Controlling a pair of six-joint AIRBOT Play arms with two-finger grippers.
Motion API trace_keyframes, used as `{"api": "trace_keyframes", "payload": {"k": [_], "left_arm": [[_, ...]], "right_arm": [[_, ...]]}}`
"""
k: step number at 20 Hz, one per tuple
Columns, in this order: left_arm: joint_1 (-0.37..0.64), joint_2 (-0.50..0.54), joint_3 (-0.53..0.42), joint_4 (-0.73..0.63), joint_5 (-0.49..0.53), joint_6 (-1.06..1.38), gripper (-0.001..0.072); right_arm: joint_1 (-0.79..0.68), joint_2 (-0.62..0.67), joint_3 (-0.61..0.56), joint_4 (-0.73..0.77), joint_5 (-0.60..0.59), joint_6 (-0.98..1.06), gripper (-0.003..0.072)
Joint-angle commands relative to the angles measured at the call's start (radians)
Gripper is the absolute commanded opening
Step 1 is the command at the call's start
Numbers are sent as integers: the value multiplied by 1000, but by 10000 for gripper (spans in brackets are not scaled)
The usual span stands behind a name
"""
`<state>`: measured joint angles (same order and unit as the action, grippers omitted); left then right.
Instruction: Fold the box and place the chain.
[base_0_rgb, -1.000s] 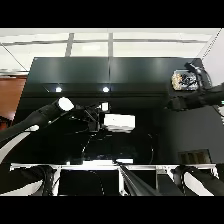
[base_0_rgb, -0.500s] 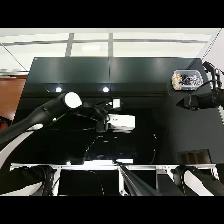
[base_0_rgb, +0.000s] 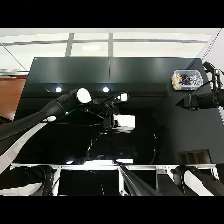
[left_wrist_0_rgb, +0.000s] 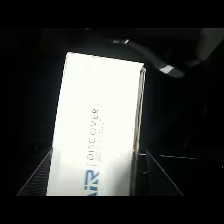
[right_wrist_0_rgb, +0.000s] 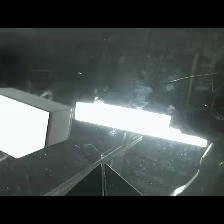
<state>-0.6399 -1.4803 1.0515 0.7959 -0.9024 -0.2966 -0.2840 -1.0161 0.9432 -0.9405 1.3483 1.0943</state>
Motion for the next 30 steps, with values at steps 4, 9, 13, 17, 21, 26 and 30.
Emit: {"api": "trace_keyframes", "payload": {"k": [4, 9, 13, 17, 21, 26, 30], "left_arm": [[-6, -13, 8, 19, -18, 18, 713], [-27, -14, 8, 105, 3, 19, 715], [-66, -51, 7, 162, 110, 19, 715], [-105, -80, 7, 165, 202, 0, 712], [-53, -75, 46, 257, 84, -214, 352], [203, -69, 156, 586, -133, -528, 352], [482, -70, 269, 676, -173, -708, 352]], "right_arm": [[0, 0, 0, -3, 5, -26, 13], [0, 0, 0, -3, 5, -25, 13], [0, 0, 0, -2, -5, -25, 13], [0, 0, 0, -2, -6, -24, 13], [0, 0, 0, -3, -8, -25, 13], [0, 0, 0, -2, -26, -24, 13], [0, 0, 0, 0, -34, -24, 13]]}}
